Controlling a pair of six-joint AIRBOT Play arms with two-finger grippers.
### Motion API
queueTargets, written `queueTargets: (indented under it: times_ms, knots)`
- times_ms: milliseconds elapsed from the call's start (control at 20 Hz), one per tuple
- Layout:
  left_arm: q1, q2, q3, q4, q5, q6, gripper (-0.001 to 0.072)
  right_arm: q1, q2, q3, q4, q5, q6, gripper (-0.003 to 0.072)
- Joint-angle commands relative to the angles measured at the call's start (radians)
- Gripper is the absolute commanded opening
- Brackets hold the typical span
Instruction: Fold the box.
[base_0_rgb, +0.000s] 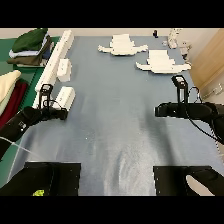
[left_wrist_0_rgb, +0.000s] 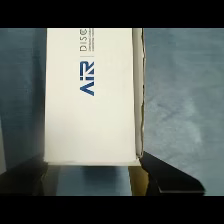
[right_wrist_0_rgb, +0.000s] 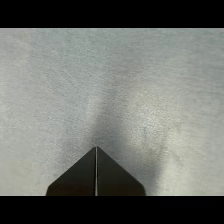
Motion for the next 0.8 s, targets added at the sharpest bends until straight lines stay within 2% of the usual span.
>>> queueTargets:
  times_ms: [0,200,400,750]
  knots:
    - [0.018,-0.118,0.06,0.006,0.096,-0.008,0.0511,0.0,0.001,0.0,0.0,0.0,0.0,0.0006]
    - [0.018,-0.298,0.202,0.006,0.142,-0.007,0.0511,0.001,0.001,0.0,0.0,-0.001,0.0,0.0006]
    - [0.011,-0.465,0.391,0.004,0.133,-0.007,0.0511,0.001,0.001,0.0,0.0,-0.002,0.0,0.0006]
    - [0.01,-0.657,0.674,0.004,0.109,-0.006,0.0511,0.001,0.001,0.0,0.0,-0.002,0.0,0.0006]
